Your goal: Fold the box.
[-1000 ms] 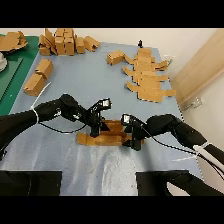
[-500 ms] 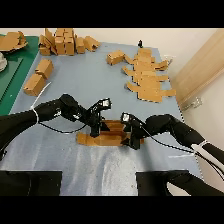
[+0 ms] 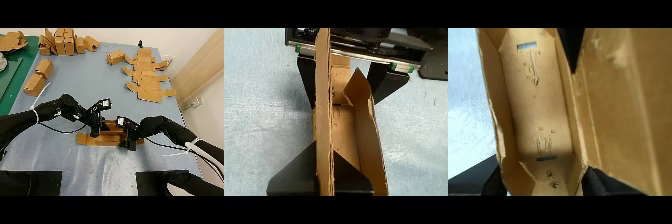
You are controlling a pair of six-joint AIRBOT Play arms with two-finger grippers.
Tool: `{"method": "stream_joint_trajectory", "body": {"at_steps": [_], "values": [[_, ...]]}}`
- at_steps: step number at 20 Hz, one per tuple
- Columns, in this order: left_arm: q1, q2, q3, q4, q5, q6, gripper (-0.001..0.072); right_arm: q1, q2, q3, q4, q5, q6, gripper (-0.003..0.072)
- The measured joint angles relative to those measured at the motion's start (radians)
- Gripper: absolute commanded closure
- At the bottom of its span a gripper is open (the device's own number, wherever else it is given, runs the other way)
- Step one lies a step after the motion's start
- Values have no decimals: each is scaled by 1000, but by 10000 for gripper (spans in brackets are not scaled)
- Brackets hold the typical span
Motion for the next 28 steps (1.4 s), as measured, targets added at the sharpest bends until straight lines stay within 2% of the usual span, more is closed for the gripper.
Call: {"method": "stream_joint_trajectory", "body": {"at_steps": [15,21,23,28], "values": [[0,0,0,0,0,0,699,8,-16,0,-31,23,-2,81],[0,0,0,0,0,0,699,9,-16,0,-32,29,-2,106],[0,0,0,0,0,0,699,10,-16,0,-33,32,-2,164],[0,0,0,0,0,0,699,10,-17,0,-41,32,-1,164]]}}
